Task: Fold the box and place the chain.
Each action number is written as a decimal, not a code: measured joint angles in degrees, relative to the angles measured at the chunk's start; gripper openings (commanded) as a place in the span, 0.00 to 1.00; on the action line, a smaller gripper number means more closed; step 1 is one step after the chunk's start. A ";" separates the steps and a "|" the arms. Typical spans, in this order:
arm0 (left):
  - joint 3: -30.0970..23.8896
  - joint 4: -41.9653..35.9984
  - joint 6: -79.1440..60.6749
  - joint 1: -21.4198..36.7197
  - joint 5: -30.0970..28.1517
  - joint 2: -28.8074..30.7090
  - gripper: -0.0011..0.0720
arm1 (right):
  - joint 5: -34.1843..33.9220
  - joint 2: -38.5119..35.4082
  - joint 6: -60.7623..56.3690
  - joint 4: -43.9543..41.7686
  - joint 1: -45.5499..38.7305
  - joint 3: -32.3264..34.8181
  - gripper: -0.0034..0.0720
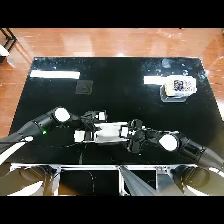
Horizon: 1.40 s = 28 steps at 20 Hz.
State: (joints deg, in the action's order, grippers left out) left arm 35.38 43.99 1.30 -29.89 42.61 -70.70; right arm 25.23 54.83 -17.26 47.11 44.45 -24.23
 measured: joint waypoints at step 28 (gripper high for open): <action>0.00 0.02 0.42 0.02 0.00 0.00 0.05 | 9.53 2.69 13.77 -11.85 -12.07 -2.47 0.96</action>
